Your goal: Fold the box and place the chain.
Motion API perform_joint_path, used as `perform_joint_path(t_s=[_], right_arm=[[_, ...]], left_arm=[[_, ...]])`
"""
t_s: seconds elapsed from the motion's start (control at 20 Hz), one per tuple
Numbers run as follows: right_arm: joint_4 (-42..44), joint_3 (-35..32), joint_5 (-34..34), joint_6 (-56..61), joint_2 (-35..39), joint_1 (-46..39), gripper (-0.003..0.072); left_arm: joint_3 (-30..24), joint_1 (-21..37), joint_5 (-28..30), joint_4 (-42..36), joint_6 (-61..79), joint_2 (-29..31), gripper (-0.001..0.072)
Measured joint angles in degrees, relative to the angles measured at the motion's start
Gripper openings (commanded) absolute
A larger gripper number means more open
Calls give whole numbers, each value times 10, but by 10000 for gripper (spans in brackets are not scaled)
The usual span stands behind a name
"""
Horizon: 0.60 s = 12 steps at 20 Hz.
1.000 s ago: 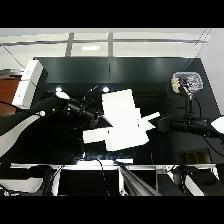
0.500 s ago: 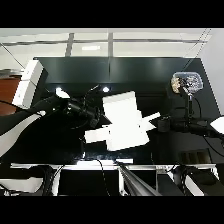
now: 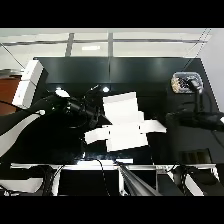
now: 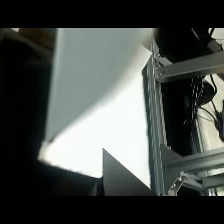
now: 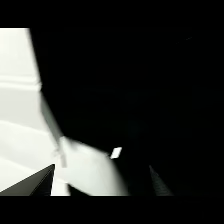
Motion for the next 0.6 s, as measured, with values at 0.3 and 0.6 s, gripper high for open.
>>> perform_joint_path(t_s=[0.3, 0.6], right_arm=[[-144, 92, 15, -10, 0, -36, 700], [-185, 110, 19, -22, 0, -41, 701]], left_arm=[[-15, -31, 37, 42, 32, 54, 18], [-111, -50, 107, 52, 76, 148, 20]])
